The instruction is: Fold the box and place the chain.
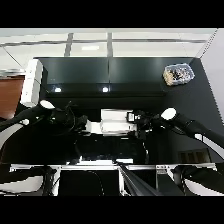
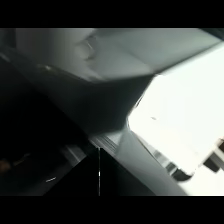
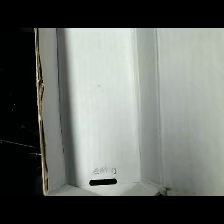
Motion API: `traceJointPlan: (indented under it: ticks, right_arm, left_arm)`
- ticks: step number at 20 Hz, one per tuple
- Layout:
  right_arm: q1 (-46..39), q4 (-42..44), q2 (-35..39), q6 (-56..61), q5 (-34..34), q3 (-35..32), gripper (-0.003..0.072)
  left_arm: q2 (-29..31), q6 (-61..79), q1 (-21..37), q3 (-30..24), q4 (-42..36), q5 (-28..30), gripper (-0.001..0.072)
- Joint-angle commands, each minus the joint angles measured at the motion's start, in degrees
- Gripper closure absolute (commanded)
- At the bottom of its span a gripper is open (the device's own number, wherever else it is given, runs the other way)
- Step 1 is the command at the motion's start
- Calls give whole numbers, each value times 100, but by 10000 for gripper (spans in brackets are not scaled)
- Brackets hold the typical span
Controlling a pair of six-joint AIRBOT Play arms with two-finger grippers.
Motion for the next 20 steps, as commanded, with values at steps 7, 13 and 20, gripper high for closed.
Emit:
traceJointPlan:
  ticks: [7, 13, 20]
  right_arm:
    - [4, 2, -4, 0, 0, 4, 524]
    - [4, 2, -4, 0, -2, 4, 524]
    - [4, 2, -4, 0, -2, 4, 524]
  left_arm:
    - [-109, 210, -308, 927, -345, -1084, 200]
    - [-107, -999, -1123, 1561, 1117, -726, 225]
    - [-107, -2170, -1921, 2118, 1849, -326, 311]
